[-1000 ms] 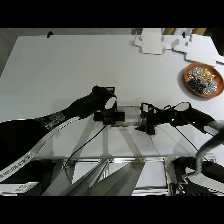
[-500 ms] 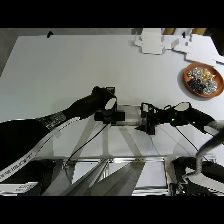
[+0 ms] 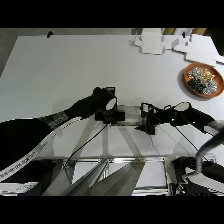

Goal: Fold the box and place the chain.

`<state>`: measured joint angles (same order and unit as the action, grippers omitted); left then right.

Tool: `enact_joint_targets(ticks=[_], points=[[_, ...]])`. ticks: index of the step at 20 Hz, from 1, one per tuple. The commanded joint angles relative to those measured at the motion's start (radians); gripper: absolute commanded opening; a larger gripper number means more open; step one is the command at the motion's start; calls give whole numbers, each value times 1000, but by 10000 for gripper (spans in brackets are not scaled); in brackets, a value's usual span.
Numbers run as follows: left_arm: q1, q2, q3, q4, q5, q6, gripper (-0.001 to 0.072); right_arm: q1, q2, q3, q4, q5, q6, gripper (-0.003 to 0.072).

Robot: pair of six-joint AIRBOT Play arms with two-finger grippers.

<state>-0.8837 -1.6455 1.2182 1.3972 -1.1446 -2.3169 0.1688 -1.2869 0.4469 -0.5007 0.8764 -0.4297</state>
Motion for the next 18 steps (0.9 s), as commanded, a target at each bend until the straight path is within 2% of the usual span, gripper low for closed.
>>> enact_joint_targets(ticks=[1,5,10,11,12,15,18], points=[[3,14,1,-1,-11,9,345,0,1,0,1,2,2,410],[32,84,1,-1,-31,66,346,0,1,0,1,2,2,410],[81,229,0,-1,-100,309,367,0,1,0,1,2,2,410],[88,258,0,-2,-121,386,500,0,1,0,1,2,2,410],[93,283,0,-2,-145,460,682,0,1,0,1,2,2,410],[100,362,-35,-11,-151,666,700,0,1,0,1,2,2,410],[146,440,-193,-108,3,1078,699,0,1,0,1,2,2,410]])
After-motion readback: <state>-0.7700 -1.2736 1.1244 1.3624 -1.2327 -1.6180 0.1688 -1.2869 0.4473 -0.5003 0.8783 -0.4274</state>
